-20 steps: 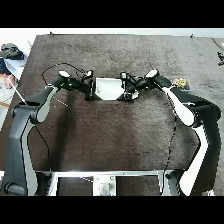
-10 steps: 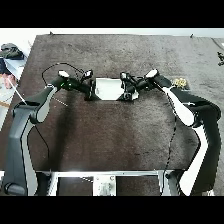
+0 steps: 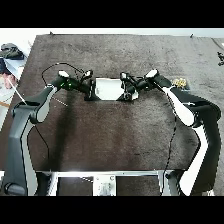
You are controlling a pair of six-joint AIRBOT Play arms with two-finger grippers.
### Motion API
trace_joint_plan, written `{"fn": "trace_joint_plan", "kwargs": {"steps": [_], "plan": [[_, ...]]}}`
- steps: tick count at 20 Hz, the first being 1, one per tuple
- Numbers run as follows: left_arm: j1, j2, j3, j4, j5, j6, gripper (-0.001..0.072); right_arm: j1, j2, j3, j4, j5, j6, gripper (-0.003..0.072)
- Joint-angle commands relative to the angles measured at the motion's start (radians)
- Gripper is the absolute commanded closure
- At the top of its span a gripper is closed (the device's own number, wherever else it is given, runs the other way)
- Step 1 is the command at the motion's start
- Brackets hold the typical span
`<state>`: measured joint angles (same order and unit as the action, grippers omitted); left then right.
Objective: Fold the box and place the chain.
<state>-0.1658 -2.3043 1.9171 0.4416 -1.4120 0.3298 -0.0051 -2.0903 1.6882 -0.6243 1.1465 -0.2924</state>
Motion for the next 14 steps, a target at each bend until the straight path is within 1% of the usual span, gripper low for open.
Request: {"fn": "trace_joint_plan", "kwargs": {"steps": [1,14], "plan": [[-0.001,0.001,0.000,-0.004,-0.002,0.000,0.0431,0.000,0.000,0.001,0.000,-0.002,0.001,0.0313],[-0.001,0.001,0.000,-0.005,0.008,0.000,0.0431,0.000,0.000,0.001,0.000,-0.002,0.000,0.0313]]}}
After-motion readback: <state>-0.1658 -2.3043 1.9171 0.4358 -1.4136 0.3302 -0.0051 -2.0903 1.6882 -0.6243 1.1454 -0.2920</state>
